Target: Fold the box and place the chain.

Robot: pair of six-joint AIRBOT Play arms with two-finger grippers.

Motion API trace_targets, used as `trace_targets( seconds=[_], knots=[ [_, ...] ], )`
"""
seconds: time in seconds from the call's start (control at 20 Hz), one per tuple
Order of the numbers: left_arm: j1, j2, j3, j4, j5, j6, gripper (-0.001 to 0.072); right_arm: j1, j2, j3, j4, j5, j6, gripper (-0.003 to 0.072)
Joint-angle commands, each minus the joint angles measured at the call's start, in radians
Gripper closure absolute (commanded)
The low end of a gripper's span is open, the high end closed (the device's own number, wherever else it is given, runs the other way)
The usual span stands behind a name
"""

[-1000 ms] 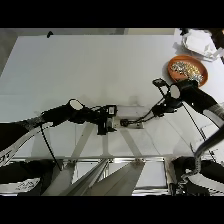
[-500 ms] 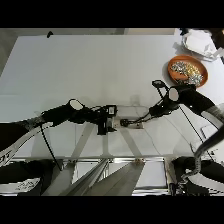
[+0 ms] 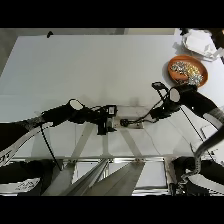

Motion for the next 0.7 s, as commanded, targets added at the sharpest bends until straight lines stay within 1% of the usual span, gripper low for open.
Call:
trace_targets(
  seconds=[0.0, 0.4, 0.5, 0.65],
  knots=[
    [0.000, 0.001, 0.000, 0.000, 0.000, 0.000, 0.0339, 0.031, 0.094, 0.001, -0.002, 0.062, -0.021, 0.0665],
    [0.000, 0.001, 0.000, 0.000, 0.000, 0.000, 0.0339, 0.164, 0.411, 0.001, 0.028, 0.076, -0.021, 0.0666],
    [0.000, 0.001, 0.000, 0.000, 0.000, 0.000, 0.0339, 0.199, 0.468, 0.001, 0.052, 0.065, -0.021, 0.0666],
    [0.000, 0.001, 0.000, 0.000, 0.000, 0.000, 0.0339, 0.255, 0.515, 0.001, 0.122, 0.017, -0.021, 0.0666]
  ],
)
